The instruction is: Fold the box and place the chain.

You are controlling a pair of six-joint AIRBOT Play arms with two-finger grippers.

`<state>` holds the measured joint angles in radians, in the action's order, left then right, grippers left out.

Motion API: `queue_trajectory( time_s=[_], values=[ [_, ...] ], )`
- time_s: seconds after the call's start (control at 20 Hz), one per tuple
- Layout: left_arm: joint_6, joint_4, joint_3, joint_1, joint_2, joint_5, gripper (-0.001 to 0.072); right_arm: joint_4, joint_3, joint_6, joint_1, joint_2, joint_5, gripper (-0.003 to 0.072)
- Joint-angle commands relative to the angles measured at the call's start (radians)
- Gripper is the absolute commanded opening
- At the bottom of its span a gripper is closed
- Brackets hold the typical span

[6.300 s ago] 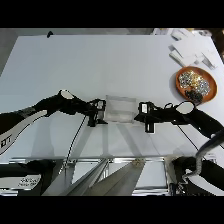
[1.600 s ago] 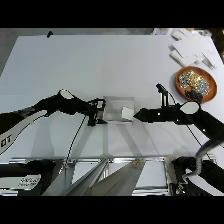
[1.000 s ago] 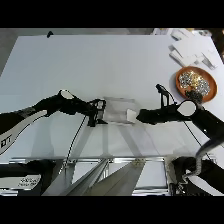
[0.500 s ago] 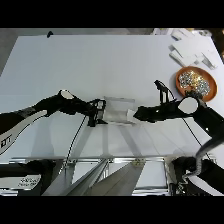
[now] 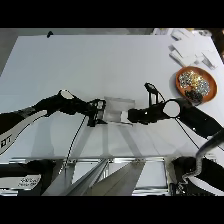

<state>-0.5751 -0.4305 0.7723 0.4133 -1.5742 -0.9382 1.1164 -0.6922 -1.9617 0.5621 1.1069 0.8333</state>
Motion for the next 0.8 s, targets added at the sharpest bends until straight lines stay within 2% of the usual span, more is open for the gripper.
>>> queue_trajectory(
  time_s=[0.0, 0.3, 0.65, 0.75],
  values=[
    [-0.001, 0.0, 0.001, 0.0, 0.0, -0.001, 0.0033, 0.22, -0.075, -0.285, 0.067, 0.035, 0.054, 0.0343],
    [-0.001, 0.0, 0.001, 0.0, 0.0, -0.001, 0.0033, 0.428, -0.225, -0.556, 0.164, 0.194, 0.289, 0.0343],
    [-0.001, 0.0, 0.001, 0.0, 0.0, -0.001, 0.0033, 0.447, -0.277, -0.634, 0.231, 0.292, 0.261, 0.0335],
    [-0.001, 0.0, 0.001, 0.0, 0.0, -0.001, 0.0033, 0.448, -0.277, -0.634, 0.235, 0.294, 0.233, 0.0288]
  ],
)
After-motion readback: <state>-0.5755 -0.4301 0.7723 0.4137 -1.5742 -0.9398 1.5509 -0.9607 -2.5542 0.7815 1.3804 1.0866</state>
